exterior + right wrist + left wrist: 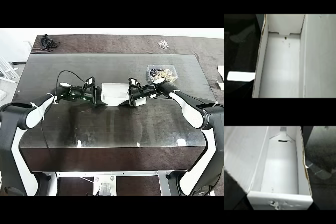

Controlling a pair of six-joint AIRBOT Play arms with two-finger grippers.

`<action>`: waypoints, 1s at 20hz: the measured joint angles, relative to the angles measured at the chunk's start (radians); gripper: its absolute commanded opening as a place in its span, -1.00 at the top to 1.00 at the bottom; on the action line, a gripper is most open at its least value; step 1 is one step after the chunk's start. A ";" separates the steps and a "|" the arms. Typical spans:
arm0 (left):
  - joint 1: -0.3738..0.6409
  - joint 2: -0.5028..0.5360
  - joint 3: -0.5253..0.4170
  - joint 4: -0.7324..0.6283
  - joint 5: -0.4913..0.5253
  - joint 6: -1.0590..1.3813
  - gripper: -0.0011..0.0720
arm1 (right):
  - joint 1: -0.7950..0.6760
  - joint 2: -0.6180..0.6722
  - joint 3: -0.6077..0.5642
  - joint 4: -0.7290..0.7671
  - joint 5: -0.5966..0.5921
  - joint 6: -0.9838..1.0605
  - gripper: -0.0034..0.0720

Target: Fold the box and place the chain.

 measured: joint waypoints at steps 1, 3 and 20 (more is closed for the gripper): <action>0.000 -0.001 0.000 -0.001 0.000 0.003 -1.00 | 0.000 0.000 0.000 0.000 0.000 0.000 -0.63; 0.000 -0.001 0.000 0.000 0.002 0.007 -1.00 | 0.000 0.000 0.000 0.000 0.000 0.000 -0.63; 0.000 -0.002 0.000 0.026 0.010 0.013 -0.75 | 0.000 0.000 0.000 0.001 0.000 0.000 -0.63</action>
